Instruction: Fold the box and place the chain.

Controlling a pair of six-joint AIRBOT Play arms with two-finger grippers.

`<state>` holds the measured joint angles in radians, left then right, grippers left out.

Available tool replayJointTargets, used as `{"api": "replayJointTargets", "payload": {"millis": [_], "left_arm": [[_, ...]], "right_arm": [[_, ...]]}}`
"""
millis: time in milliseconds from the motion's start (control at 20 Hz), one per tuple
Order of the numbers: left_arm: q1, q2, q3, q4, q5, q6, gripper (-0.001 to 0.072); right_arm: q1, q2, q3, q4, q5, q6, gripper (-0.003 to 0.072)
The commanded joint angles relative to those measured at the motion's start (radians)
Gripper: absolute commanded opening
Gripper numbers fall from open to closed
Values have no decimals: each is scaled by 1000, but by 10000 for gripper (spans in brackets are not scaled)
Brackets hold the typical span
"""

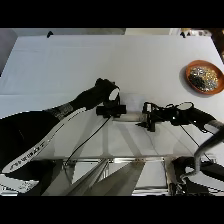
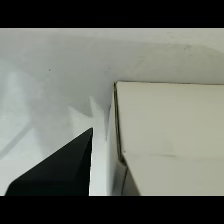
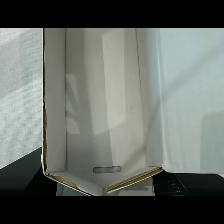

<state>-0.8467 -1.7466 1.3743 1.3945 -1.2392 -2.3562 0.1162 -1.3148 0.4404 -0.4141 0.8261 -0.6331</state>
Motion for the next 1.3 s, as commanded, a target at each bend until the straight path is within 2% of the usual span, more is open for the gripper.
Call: {"api": "replayJointTargets", "payload": {"millis": [0, 250, 300, 400, 450, 500, 550, 850, 900, 1000, 1050, 1250], "left_arm": [[-10, -17, 8, -2, 10, 24, 273], [-25, -25, 8, 13, 4, 50, 270], [-24, -24, 8, 13, 0, 50, 238], [-24, -24, 8, 13, 0, 49, 127], [-24, -25, 8, 12, 0, 49, 117], [-24, -24, 8, 12, 0, 49, 20], [-24, -25, 8, 12, 0, 48, 6], [-24, -25, 8, 13, -53, 49, 7], [-24, -24, 8, 13, -47, 50, 47], [-25, -24, 8, 12, -45, 58, 215], [-25, -23, 8, 11, -51, 64, 234], [-13, -6, 20, 13, -74, 72, 233]], "right_arm": [[0, 1, 0, 0, 0, 0, 320], [0, 1, 0, 0, 0, 0, 320], [0, 1, 0, 0, 0, 0, 320], [0, 1, 0, 0, 0, 0, 320], [0, 1, 0, 0, 0, 0, 320], [0, 1, 0, 0, 0, 0, 320], [0, 1, 0, 0, 0, 0, 320], [0, 1, 0, 0, 0, 0, 320], [0, 1, 0, 0, 0, 0, 320], [0, 1, 0, 0, 0, 0, 320], [0, 1, 0, 0, 0, 0, 320], [0, 1, 0, 0, 0, 0, 320]]}}
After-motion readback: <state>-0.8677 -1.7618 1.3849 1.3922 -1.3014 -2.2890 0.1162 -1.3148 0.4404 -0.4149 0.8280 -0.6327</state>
